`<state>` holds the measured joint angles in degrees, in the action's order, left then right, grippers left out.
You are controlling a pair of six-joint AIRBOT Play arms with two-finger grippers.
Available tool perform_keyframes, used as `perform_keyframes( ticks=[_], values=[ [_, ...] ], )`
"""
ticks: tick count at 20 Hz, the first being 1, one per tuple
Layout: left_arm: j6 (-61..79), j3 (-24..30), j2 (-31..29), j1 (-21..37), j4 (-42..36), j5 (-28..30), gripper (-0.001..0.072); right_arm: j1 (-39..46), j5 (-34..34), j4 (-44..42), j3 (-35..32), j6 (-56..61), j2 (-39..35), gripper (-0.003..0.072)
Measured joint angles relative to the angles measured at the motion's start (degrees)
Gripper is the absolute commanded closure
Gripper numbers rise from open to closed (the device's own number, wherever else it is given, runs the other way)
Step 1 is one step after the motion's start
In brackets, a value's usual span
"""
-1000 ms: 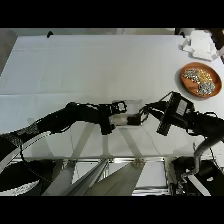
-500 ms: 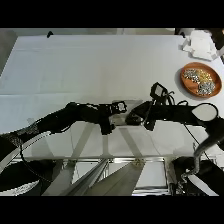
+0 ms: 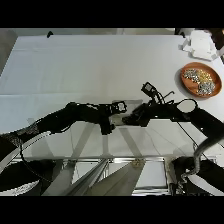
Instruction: Fold the box and place the chain.
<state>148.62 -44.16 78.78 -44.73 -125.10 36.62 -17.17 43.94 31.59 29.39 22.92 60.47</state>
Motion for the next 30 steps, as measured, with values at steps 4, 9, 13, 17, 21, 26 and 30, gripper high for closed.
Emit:
perform_keyframes(
  ticks=[4, 9, 13, 17, 21, 26, 30],
  values=[
    [0.0, 0.0, 0.0, 0.0, 0.0, 0.0, 0.0313, 2.6, 0.1, 1.7, 0.9, 6.7, -6.4, 0.0476],
    [0.0, 0.0, 0.0, 0.0, 0.0, 0.0, 0.0313, 13.9, -0.3, 14.2, 6.9, 19.8, -10.8, 0.0442],
    [0.0, 0.0, 0.0, 0.0, 0.0, 0.0, 0.0313, 22.6, -3.1, 28.0, 10.5, 28.9, -7.6, 0.0372],
    [0.0, 0.0, 0.0, 0.0, 0.0, 0.0, 0.0313, 26.6, -2.7, 36.7, 14.4, 34.0, 2.3, 0.0341],
    [0.0, 0.0, 0.0, 0.0, 0.0, 0.0, 0.0313, 27.8, -1.6, 41.0, 20.4, 36.7, 12.4, 0.0271],
    [0.0, 0.0, 0.0, 0.0, 0.0, 0.0, 0.0313, 28.1, 2.5, 48.5, 27.6, 39.7, 21.4, 0.0271],
    [0.0, 0.0, 0.0, 0.0, 0.0, 0.0, 0.0313, 27.5, 4.2, 50.8, 29.5, 40.3, 25.3, 0.0273]
  ],
)
